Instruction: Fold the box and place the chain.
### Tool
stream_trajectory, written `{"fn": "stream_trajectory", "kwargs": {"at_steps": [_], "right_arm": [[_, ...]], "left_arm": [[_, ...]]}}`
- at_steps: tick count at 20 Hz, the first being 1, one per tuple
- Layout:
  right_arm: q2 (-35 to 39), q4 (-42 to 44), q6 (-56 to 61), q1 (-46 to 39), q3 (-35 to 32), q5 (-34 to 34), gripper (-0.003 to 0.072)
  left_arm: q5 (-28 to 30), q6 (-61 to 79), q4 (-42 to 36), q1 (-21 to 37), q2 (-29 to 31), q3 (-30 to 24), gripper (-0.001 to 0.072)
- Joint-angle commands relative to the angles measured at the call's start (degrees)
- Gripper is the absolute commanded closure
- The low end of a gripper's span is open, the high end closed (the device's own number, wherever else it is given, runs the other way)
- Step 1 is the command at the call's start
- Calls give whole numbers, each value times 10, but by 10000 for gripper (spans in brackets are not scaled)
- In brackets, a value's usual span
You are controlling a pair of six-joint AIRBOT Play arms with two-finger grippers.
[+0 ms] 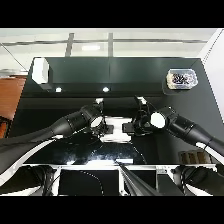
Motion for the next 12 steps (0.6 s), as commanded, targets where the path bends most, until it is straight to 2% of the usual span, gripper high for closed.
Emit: {"fn": "stream_trajectory", "kwargs": {"at_steps": [1,5,12], "right_arm": [[-12,-14,37,13,11,11,453],[-46,-23,53,42,37,20,449],[-65,-32,103,47,42,24,449]], "left_arm": [[0,0,0,0,0,0,683],[0,0,0,0,0,0,683],[-1,0,0,0,0,0,683]]}}
